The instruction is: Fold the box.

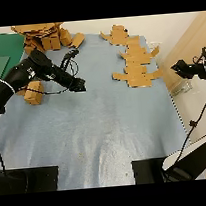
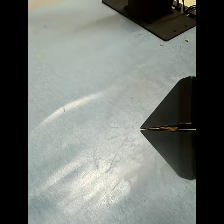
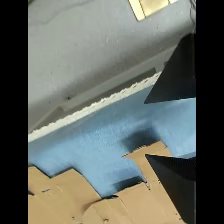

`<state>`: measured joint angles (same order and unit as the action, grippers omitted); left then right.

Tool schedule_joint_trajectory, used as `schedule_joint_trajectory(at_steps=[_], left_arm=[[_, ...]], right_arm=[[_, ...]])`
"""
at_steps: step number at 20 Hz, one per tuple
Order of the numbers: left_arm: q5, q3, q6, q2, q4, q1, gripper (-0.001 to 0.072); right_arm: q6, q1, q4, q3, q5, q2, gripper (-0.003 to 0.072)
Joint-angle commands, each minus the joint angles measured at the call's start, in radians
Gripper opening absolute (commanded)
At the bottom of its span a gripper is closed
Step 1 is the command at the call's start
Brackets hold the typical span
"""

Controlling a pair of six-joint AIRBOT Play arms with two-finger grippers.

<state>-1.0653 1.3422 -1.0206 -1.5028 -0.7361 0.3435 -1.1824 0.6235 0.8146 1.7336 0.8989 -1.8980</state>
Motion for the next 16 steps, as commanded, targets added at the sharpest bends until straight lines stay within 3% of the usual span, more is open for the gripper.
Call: schedule_joint_trajectory(at_steps=[1,5,10,11,14,16], left_arm=[[0.0,0.0,0.0,0.0,0.0,0.0,0.0011],[0.0,0.0,0.0,0.0,0.0,0.0,0.0011],[0.0,0.0,0.0,0.0,0.0,0.0,0.0012],[0.0,0.0,0.0,0.0,0.0,0.0,0.0012],[0.0,0.0,0.0,0.0,0.0,0.0,0.0012],[0.0,0.0,0.0,0.0,0.0,0.0,0.0011]], right_arm=[[0.089,-0.008,-0.122,0.142,0.143,-0.157,0.0506],[0.103,-0.052,-0.115,0.213,0.194,-0.227,0.0506],[0.101,-0.083,-0.105,0.218,0.225,-0.235,0.0496],[0.101,-0.084,-0.104,0.218,0.233,-0.235,0.0399],[0.103,-0.084,-0.113,0.218,0.304,-0.234,0.0004],[0.102,-0.086,-0.135,0.218,0.394,-0.233,0.0002]])
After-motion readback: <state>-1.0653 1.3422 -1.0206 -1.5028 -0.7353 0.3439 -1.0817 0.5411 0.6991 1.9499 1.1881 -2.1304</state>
